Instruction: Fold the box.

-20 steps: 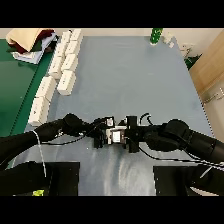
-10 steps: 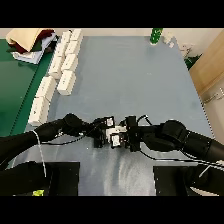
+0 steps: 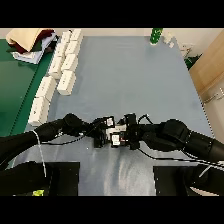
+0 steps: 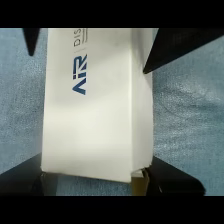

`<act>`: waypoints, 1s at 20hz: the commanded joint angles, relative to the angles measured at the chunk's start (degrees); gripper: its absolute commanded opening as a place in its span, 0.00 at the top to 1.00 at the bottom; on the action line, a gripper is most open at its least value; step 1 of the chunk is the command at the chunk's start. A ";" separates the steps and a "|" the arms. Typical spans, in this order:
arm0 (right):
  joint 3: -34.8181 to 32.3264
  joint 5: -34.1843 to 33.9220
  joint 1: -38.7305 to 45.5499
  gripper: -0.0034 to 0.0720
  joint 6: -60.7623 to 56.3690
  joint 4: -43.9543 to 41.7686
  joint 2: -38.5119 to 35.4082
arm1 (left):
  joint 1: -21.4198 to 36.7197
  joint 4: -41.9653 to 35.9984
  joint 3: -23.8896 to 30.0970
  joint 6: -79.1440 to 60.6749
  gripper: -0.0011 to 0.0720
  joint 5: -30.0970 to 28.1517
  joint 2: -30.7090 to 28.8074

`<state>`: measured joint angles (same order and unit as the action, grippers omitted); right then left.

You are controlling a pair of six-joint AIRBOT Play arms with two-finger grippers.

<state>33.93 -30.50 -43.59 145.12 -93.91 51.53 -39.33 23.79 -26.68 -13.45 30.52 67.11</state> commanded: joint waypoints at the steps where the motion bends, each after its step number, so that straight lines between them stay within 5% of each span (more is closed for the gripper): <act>1: 0.17 0.13 0.04 0.19 -0.04 0.28 -0.57 | 0.02 0.02 -0.04 -0.04 0.49 0.04 0.02; 20: 0.37 2.36 1.33 0.19 -0.02 -1.38 2.08 | 0.02 0.02 -0.04 -0.04 0.49 0.04 0.02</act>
